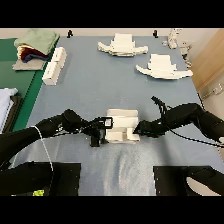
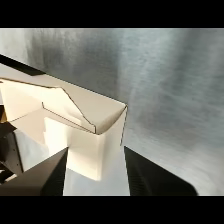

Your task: Fold the box.

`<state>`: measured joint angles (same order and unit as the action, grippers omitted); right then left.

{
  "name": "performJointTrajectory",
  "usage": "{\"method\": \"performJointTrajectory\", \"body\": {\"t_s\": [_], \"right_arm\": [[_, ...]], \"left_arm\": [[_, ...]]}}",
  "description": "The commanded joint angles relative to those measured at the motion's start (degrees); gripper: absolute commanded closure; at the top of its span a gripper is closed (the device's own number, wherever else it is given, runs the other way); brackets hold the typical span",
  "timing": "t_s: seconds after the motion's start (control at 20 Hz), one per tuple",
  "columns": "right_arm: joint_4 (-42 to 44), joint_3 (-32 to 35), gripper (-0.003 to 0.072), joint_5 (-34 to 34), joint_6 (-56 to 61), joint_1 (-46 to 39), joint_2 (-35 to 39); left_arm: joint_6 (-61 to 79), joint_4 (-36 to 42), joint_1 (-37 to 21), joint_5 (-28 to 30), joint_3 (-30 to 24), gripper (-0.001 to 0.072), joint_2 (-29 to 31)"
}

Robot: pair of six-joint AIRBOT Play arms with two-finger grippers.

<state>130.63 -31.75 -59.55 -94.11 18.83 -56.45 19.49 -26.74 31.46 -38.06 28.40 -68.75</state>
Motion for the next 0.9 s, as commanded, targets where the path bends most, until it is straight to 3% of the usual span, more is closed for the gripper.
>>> {"method": "performJointTrajectory", "body": {"t_s": [0.0,0.4,0.55,0.85], "right_arm": [[-5.53,-1.95,0.0172,4.42,5.97,6.54,-2.19],[-33.88,-12.66,0.0181,1.60,34.23,21.42,-8.81],[-39.43,-16.13,0.0181,-2.95,40.41,25.24,-12.46],[-40.96,-19.17,0.0182,-3.91,47.43,29.05,-17.99]], "left_arm": [[0.04,-0.02,-0.02,0.02,0.04,0.0243,0.02],[0.02,-0.02,-0.02,0.02,0.04,0.0243,0.02],[0.02,-0.02,-0.02,0.02,0.04,0.0243,0.02],[0.04,-0.02,-0.02,0.02,0.04,0.0243,0.02]]}}
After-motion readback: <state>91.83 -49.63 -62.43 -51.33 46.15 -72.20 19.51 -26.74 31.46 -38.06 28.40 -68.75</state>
